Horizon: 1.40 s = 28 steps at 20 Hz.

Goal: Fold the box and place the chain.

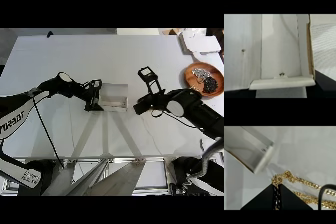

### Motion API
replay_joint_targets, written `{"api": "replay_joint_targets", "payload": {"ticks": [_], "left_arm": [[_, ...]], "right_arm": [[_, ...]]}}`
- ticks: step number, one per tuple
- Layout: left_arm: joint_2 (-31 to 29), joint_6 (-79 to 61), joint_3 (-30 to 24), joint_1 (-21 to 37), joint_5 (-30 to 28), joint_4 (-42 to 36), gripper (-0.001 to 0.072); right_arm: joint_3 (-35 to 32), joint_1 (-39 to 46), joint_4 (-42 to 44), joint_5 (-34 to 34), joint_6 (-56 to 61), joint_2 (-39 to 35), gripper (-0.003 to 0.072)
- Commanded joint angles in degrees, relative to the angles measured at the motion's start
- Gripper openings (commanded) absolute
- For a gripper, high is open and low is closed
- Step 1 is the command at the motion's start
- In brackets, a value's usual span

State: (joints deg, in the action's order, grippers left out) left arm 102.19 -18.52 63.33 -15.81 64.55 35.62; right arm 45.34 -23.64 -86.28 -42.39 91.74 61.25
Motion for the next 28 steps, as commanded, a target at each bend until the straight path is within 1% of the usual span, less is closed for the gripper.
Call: {"api": "replay_joint_targets", "payload": {"ticks": [1,5,9,12,15,17,25,28], "left_arm": [[0.00,-0.02,0.02,0.00,-0.02,0.00,0.0274],[0.00,-0.02,0.02,0.00,-0.02,0.00,0.0274],[0.00,-0.02,0.02,0.00,-0.02,0.00,0.0274],[0.00,-0.02,0.02,0.00,-0.02,0.00,0.0274],[0.00,-0.02,0.02,0.00,-0.02,0.00,0.0274],[0.00,-0.02,0.02,0.00,-0.02,0.00,0.0274],[0.00,-0.02,0.02,0.00,-0.02,0.00,0.0274],[0.00,-0.02,0.02,0.00,0.00,0.00,0.0274]], "right_arm": [[2.10,-3.41,0.17,6.71,1.51,3.98,0.0013],[8.74,-4.15,1.40,7.32,1.49,8.35,0.0013],[11.69,-4.50,1.53,7.34,1.42,10.80,0.0013],[12.00,-7.45,1.51,8.35,0.96,11.93,0.0013],[12.02,-11.52,1.40,12.70,0.96,13.27,0.0013],[12.02,-12.48,1.25,14.84,1.05,13.99,0.0013],[12.02,-7.54,0.44,11.96,2.08,19.45,0.0014],[12.02,-6.16,0.59,10.71,4.26,20.06,0.0016]]}}
